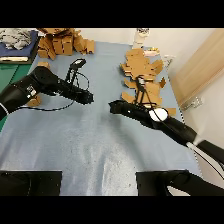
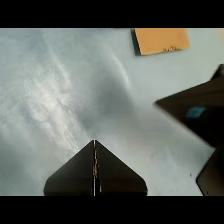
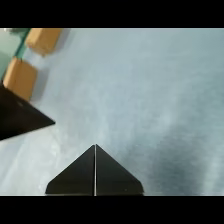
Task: Fold the box.
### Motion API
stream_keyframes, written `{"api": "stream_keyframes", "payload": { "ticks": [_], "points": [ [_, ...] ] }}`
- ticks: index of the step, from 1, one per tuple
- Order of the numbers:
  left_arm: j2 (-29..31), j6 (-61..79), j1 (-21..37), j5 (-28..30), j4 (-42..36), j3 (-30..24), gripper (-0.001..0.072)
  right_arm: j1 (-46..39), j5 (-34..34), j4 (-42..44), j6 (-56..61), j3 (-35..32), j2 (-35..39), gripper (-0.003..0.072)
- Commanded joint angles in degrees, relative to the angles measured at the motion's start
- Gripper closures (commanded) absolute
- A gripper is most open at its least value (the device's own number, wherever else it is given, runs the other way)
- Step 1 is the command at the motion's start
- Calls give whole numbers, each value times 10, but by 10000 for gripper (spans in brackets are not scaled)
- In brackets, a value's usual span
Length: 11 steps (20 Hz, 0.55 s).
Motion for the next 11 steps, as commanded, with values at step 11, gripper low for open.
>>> {"api": "stream_keyframes", "payload": {
  "ticks": [11],
  "points": [
    [0,6,-9,33,-2,-4,696,-19,93,-50,-4,53,-87,681]
  ]
}}
